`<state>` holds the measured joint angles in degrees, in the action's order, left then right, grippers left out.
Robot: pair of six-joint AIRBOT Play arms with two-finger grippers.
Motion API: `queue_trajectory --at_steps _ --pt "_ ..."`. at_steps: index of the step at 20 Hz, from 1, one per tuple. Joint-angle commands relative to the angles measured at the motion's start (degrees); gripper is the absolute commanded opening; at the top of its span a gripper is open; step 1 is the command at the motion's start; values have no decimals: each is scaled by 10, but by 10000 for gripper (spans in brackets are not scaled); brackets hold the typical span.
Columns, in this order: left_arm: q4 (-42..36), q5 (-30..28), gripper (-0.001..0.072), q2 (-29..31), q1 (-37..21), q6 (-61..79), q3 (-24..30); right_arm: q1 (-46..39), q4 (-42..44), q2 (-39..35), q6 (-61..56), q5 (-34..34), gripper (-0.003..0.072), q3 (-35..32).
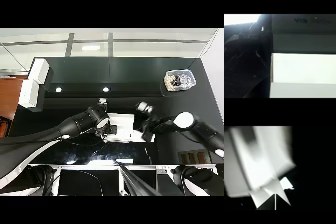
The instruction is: Fold the box and place the chain.
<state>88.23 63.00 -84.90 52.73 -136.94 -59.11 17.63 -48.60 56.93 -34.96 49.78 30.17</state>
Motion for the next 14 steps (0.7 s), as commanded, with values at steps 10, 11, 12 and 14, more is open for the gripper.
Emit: queue_trajectory --at_steps 10,11,12,14 --pt "0 -12 28 0 0 0 0 -229 48 63 -405 153 20 -85" --pt "0 -10 28 0 0 0 0 -201 83 78 -388 137 20 -85" --pt "0 -8 29 0 0 0 0 -181 116 87 -367 123 21 -85" --pt "0 -7 29 0 0 0 0 -157 181 93 -304 112 21 -81"
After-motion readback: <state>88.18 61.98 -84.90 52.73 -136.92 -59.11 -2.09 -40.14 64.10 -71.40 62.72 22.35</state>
